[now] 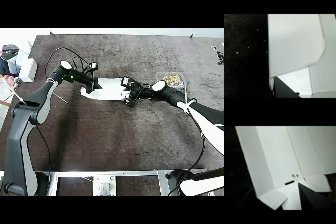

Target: Fold the box and place the chain.

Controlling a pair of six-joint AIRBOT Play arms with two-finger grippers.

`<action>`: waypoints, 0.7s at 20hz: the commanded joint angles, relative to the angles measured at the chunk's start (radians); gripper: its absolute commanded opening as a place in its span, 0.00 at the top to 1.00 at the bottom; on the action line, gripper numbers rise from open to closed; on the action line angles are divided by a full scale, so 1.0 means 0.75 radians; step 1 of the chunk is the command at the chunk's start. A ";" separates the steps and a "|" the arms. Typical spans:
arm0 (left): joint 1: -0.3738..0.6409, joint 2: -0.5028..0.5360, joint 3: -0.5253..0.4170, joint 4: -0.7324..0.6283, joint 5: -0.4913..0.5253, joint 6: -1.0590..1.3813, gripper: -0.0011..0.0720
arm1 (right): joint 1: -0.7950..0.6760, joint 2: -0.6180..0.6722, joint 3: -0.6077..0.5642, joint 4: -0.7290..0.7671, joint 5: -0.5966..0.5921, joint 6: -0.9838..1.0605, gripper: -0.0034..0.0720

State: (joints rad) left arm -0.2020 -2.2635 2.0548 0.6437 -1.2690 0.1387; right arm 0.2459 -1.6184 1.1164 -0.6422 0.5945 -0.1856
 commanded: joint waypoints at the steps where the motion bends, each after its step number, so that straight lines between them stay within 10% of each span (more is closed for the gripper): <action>1: 0.001 -0.001 -0.001 0.000 -0.003 0.001 0.97 | -0.037 -0.007 0.036 0.030 0.030 0.009 0.13; 14: 0.001 -0.001 -0.001 -0.001 -0.003 0.001 0.97 | -0.122 -0.164 0.296 0.014 0.261 -0.039 0.13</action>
State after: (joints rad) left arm -0.2020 -2.2635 2.0548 0.6437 -1.2697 0.1387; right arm 0.1738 -1.7241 1.3083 -0.6323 0.7437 -0.1997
